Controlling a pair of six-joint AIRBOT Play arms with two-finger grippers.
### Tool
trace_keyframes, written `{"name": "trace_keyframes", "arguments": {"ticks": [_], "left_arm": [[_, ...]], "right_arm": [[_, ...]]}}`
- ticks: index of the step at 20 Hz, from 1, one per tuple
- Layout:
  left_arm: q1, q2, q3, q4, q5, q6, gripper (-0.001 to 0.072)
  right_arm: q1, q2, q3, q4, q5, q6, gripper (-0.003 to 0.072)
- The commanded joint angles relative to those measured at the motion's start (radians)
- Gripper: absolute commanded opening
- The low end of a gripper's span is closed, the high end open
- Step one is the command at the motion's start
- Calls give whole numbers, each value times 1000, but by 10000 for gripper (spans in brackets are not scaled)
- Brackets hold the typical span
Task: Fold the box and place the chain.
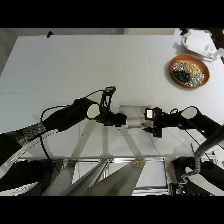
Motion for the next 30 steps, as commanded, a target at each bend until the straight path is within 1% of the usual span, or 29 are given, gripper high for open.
{"name": "trace_keyframes", "arguments": {"ticks": [1, 7, 10, 15, 16, 19, 21, 24, 27, 30], "left_arm": [[-5, -24, 47, 41, -45, -64, 307], [-6, -75, 101, 126, -132, -231, 307], [-6, -85, 128, 130, -171, -258, 307], [-6, -85, 148, 139, -158, -262, 306], [-13, -85, 149, 162, -157, -274, 306], [-66, -91, 149, 297, -161, -380, 305], [-99, -105, 149, 344, -159, -451, 275], [-133, -141, 178, 356, -163, -466, 269], [-146, -185, 238, 366, -204, -466, 269], [-153, -204, 250, 374, -212, -507, 268]], "right_arm": [[0, 1, 0, 0, 1, 0, 400], [0, 1, 0, 0, 0, 0, 400], [0, 1, 0, 0, 0, 0, 400], [0, 1, 0, 0, 0, 0, 400], [0, 1, 0, 0, 0, 0, 400], [0, 1, 0, 0, 0, 0, 400], [0, 1, 0, 0, 0, 0, 400], [0, 1, 0, 0, 0, 0, 400], [0, 1, 0, 0, 0, 0, 400], [0, 1, 0, 0, 0, 0, 400]]}}
